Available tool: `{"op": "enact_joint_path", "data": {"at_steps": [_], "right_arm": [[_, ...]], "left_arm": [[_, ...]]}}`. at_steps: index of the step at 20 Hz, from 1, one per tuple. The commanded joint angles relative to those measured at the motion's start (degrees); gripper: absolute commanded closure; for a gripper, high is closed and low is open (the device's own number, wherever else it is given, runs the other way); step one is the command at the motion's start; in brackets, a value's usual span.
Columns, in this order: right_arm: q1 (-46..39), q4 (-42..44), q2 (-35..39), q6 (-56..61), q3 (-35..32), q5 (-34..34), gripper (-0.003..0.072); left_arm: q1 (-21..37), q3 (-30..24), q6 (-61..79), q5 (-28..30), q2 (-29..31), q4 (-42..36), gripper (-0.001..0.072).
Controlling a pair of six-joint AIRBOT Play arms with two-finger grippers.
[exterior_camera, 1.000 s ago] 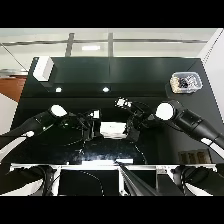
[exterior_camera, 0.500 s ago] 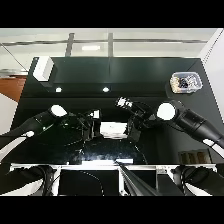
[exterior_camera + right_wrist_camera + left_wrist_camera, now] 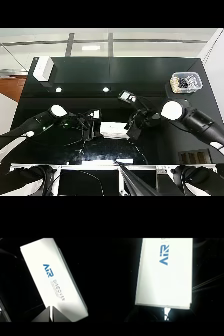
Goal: Fold the box and place the chain.
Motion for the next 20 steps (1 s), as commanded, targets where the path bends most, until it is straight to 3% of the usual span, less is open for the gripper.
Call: {"op": "enact_joint_path", "data": {"at_steps": [1, 4, 7, 12, 20], "right_arm": [[-3.3, 0.3, 2.8, 15.0, 0.0, 3.7, 0.0640], [-6.9, 14.9, 3.1, 22.2, -3.6, 1.3, 0.0640], [-5.0, 27.7, 2.4, 22.2, -9.6, -7.4, 0.0640], [-1.1, 28.9, -3.2, 22.4, -10.8, -12.0, 0.0640], [-0.8, 28.3, -7.0, 22.4, -10.8, -12.6, 0.0640]], "left_arm": [[0.0, 0.0, 0.0, 0.1, 0.0, 0.0, 0.0309], [0.0, 0.0, 0.0, 0.1, 0.0, 0.0, 0.0309], [0.0, 0.0, 0.0, 0.0, 0.0, 0.0, 0.0309], [0.0, 0.0, 0.0, 0.0, 0.0, 0.0, 0.0310], [0.0, 0.0, 0.0, 0.1, 0.0, 0.0, 0.0309]]}}
